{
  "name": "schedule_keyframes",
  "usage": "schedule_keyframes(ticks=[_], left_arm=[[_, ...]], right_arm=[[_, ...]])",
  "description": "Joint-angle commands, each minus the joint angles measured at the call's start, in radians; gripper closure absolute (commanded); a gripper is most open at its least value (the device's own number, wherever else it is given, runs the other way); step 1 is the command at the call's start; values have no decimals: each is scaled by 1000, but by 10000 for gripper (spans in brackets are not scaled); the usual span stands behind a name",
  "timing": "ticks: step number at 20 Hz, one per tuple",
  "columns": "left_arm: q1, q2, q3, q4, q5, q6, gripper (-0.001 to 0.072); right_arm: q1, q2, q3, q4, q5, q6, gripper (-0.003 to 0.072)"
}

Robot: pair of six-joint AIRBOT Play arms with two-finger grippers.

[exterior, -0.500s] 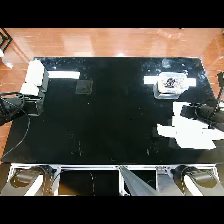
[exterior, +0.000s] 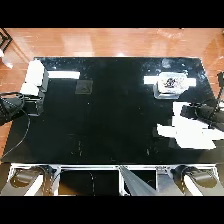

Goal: Fold the box and place the chain.

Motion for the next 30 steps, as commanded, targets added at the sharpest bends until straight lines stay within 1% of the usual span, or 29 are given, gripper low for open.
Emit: schedule_keyframes(ticks=[1, 3, 5, 6, 8, 12, 14, 16, 17, 19, 20, 21, 22, 23, 24, 25, 26, 27, 28, 29, 30], left_arm=[[1, 0, 0, 0, 0, 0, 687], [1, 0, 0, 0, 0, 0, 687], [1, 0, 0, 0, 0, 0, 687], [1, 0, 0, -1, 0, 0, 687], [1, 0, 0, -3, 0, 0, 687], [1, 0, 0, -4, 0, 0, 687], [1, -1, 0, -13, 19, 0, 687], [1, -8, 0, -93, 26, -2, 687], [0, -27, -1, -161, 16, 9, 687], [-2, -89, -9, -278, -27, 44, 685], [-3, -123, -14, -304, -31, 42, 669], [-8, -163, -14, -307, -24, 43, 453], [-11, -200, -14, -314, -12, 43, 143], [-14, -238, -14, -329, 10, 43, 80], [-14, -269, -11, -364, 10, 45, 80], [-14, -295, -11, -407, 18, 77, 80], [-14, -313, -11, -444, 30, 109, 81], [-13, -325, -10, -454, 34, 125, 81], [-6, -330, -5, -446, 34, 125, 81], [10, -330, 2, -436, 32, 126, 80], [29, -330, 9, -422, 32, 126, 80]], right_arm=[[0, 0, 0, 0, 0, 0, 668], [0, 0, 0, 0, 0, 0, 667], [0, 0, 0, -108, -5, -194, 668], [0, 0, 0, -158, -5, -221, 668], [0, 0, 0, -195, -5, -221, 668], [0, 0, 0, -196, -4, -222, 668], [0, 0, 0, -178, -31, -218, 668], [0, 0, 0, -164, -92, -216, 668], [0, 0, 0, -128, -111, -201, 668], [0, 0, 0, 0, -161, -160, 666], [0, -2, 0, 59, -200, -140, 655], [0, -2, 0, 93, -224, -120, 409], [0, -4, 0, 98, -236, -103, -20], [-2, -11, 0, 83, -237, -104, -2], [-5, -25, 0, 39, -223, -100, -1], [-20, -43, 0, -16, -183, -58, -1], [-48, -63, 0, -76, -116, -19, -1], [-93, -79, -1, -167, -27, 15, -1], [-165, -87, -3, -276, 47, 42, 0], [-256, -86, -3, -340, 76, 39, 0], [-375, -86, -2, -368, 71, 12, 0]])
